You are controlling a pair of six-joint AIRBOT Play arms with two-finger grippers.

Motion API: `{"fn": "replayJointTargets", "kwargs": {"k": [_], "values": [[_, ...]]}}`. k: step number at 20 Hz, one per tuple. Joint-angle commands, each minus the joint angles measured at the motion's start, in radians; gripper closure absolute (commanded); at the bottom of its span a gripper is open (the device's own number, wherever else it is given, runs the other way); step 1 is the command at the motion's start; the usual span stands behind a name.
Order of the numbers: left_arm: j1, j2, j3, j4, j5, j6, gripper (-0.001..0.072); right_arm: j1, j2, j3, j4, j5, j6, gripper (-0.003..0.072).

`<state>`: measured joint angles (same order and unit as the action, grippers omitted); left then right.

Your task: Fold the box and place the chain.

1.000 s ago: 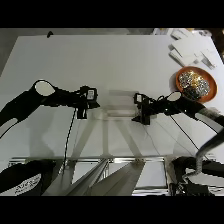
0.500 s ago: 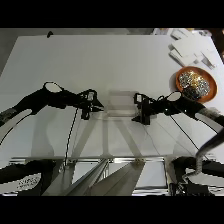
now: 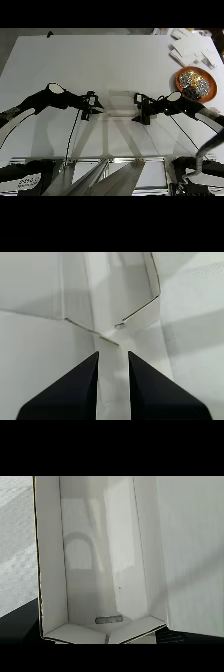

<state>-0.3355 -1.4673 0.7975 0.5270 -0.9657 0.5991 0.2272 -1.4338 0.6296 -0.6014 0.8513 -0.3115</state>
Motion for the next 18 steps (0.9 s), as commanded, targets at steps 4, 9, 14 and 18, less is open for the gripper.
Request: {"fn": "replayJointTargets", "kwargs": {"k": [4,9,14,18], "values": [[-0.053,-0.049,0.000,-0.049,0.024,0.003,0.0501,0.000,0.000,0.000,0.000,0.000,0.000,0.0289],[-0.053,-0.050,0.000,-0.084,0.034,0.004,0.0511,0.000,0.000,0.000,0.000,0.000,0.000,0.0289],[-0.068,-0.050,0.000,-0.127,0.047,0.003,0.0608,0.000,0.000,0.000,0.000,0.000,0.000,0.0289],[-0.096,-0.051,0.000,-0.127,0.064,0.003,0.0635,0.000,0.000,0.000,0.000,0.000,0.000,0.0289]]}}
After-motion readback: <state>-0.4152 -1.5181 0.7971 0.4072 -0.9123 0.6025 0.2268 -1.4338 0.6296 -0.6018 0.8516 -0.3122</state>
